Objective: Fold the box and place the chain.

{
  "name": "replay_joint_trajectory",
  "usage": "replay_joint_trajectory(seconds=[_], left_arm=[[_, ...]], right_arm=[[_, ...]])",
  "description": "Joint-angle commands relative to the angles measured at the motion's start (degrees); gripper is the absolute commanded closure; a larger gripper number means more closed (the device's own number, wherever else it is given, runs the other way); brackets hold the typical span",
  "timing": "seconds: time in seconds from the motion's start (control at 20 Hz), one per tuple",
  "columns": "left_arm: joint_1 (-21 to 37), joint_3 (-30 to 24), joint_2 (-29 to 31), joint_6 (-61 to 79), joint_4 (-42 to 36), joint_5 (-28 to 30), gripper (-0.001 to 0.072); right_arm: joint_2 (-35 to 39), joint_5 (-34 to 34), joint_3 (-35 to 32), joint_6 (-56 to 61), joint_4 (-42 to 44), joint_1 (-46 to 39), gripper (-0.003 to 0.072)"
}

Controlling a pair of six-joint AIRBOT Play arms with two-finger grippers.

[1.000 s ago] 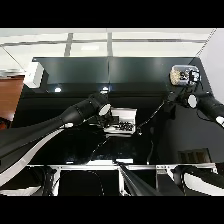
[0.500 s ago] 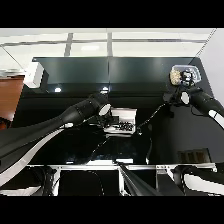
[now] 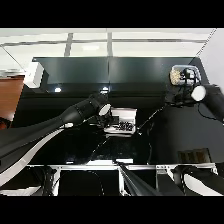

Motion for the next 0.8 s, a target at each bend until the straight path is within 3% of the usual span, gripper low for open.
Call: replay_joint_trajectory(seconds=[0.0,0.15,0.25,0.5,0.75], left_arm=[[0.02,0.07,-0.02,0.02,0.00,0.17,0.0679],[0.00,0.07,-0.02,0.00,-0.02,0.15,0.0680],[0.00,0.07,-0.02,0.02,0.00,0.17,0.0679],[0.00,0.07,-0.02,0.02,0.00,0.15,0.0679],[0.00,0.07,-0.02,0.02,-0.02,0.13,0.0679]], right_arm=[[9.16,13.27,1.09,-17.94,22.49,0.00,0.0672],[11.52,18.58,1.18,-25.51,41.24,1.11,0.0672],[11.34,18.95,1.16,-29.03,49.27,4.39,0.0672],[8.44,16.87,1.16,-30.40,49.57,13.40,0.0672],[6.19,16.94,1.18,-30.38,48.33,13.53,0.0672]])
